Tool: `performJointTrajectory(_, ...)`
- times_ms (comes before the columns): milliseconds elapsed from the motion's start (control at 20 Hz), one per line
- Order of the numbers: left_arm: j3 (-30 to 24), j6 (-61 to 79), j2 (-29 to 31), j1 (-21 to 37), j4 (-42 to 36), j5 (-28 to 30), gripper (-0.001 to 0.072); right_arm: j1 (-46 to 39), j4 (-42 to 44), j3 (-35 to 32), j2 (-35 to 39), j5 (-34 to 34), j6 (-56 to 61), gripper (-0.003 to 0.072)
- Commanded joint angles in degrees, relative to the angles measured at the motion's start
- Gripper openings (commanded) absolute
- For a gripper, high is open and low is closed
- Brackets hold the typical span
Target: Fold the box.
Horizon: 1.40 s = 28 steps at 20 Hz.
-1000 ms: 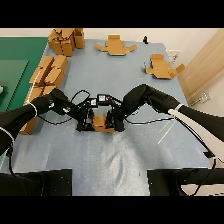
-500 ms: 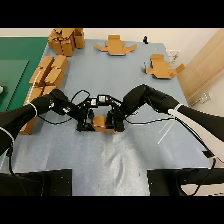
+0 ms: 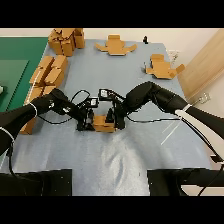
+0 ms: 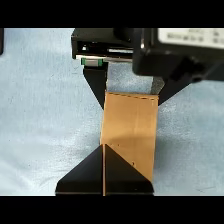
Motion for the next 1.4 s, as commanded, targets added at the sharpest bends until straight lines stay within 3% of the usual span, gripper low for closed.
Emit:
performJointTrajectory(0,0.0,0.1,0.0,0.1,0.1,0.0,0.0109,0.0,0.5,-0.8,1.7,2.3,11.3,0.0001)
performJointTrajectory(50,0.0,0.1,0.0,0.1,0.1,-0.1,0.0109,0.3,1.9,-2.8,3.7,6.1,12.7,0.0)
performJointTrajectory(250,0.0,0.1,0.0,0.0,0.1,-0.1,0.0109,6.5,4.2,-21.7,16.9,39.3,17.1,0.0001)
performJointTrajectory(300,0.0,0.1,0.0,0.0,0.1,-0.1,0.011,7.8,4.2,-25.6,18.0,42.4,19.7,0.0003)
performJointTrajectory(500,0.0,0.1,0.0,0.0,0.1,0.0,0.011,9.9,3.4,-27.6,14.8,40.2,20.7,0.0003)
performJointTrajectory(850,0.0,0.1,0.0,0.0,0.1,0.0,0.0109,10.0,2.9,-22.0,10.9,41.5,20.6,0.0003)
performJointTrajectory(1100,0.0,0.1,0.0,0.1,0.1,0.0,0.011,10.0,2.9,-22.1,8.7,34.7,21.1,0.0003)
performJointTrajectory(1350,0.0,0.1,0.0,0.0,0.1,0.0,0.0109,10.0,2.9,-22.0,7.3,36.8,21.5,0.0003)
